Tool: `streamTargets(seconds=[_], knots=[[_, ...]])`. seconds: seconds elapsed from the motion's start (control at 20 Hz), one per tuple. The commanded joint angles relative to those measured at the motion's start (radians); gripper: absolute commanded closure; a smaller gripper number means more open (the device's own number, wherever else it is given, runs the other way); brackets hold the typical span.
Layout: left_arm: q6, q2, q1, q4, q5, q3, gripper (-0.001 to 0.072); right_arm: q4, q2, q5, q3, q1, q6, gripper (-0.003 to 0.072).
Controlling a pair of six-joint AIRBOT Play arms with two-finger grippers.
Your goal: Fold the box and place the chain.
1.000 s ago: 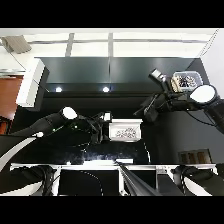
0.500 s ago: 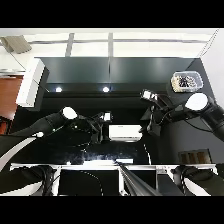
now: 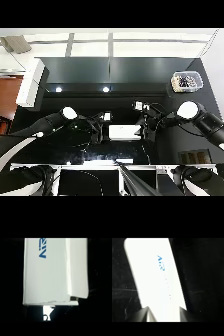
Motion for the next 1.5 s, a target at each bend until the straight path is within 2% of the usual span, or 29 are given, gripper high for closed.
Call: streamTargets(seconds=[0.0,0.05,0.1,0.15,1.45], knots=[[0.001,-0.001,0.000,0.000,0.000,0.000,0.0296,-0.011,0.000,0.007,-0.001,0.010,-0.008,0.0384],[0.001,-0.001,0.000,0.000,0.000,0.000,0.0296,-0.011,0.000,0.006,-0.001,0.010,-0.008,0.0385],[0.001,-0.001,0.000,0.000,0.000,0.000,0.0295,-0.011,0.000,0.006,-0.001,0.010,-0.008,0.0463],[0.001,-0.001,0.000,0.000,0.000,0.000,0.0296,-0.010,0.000,0.007,-0.001,0.010,-0.008,0.0496],[0.001,-0.001,0.000,0.000,-0.001,0.000,0.0295,-0.021,-0.003,0.049,-0.006,0.010,-0.004,0.0473]])
